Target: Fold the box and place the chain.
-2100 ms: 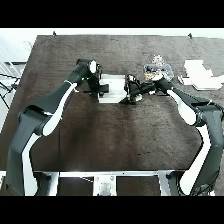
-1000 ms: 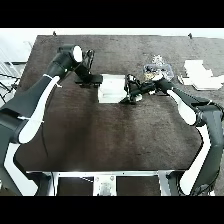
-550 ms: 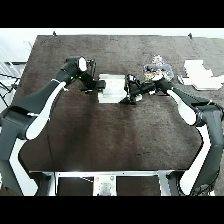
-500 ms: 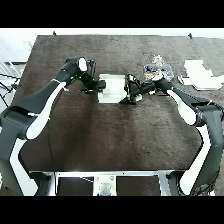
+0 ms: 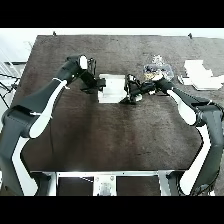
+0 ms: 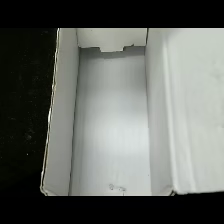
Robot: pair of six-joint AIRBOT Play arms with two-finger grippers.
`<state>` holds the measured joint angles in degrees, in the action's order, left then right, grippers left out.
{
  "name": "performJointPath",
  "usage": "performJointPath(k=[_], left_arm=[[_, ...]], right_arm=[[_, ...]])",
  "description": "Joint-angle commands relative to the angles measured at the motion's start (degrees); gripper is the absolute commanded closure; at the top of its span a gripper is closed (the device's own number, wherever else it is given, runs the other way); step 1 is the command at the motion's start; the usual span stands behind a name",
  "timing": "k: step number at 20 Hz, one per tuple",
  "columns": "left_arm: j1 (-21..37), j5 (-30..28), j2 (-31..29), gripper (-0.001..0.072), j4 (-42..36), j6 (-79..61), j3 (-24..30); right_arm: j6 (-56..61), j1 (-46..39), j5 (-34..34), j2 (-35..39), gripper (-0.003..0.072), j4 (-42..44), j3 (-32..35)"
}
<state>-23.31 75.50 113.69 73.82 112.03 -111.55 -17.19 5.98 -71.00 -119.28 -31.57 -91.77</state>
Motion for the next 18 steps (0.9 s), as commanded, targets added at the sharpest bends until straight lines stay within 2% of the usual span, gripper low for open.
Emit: performJointPath(k=[1, 12, 18], left_arm=[[-0.59, 7.06, 2.47, 0.0209, 2.27, 2.43, -4.85], [-2.97, 6.8, 4.07, 0.021, 7.91, 2.45, -5.81], [-4.15, 4.31, 4.63, 0.0211, 10.16, 1.64, -5.81]], right_arm=[[0.02, 0.0, 0.0, 0.0, 0.0104, 0.02, -0.02], [0.0, 0.0, 0.0, 0.0, 0.0104, 0.02, -0.02], [0.0, 0.0, 0.0, 0.0, 0.0104, 0.02, -0.02]])
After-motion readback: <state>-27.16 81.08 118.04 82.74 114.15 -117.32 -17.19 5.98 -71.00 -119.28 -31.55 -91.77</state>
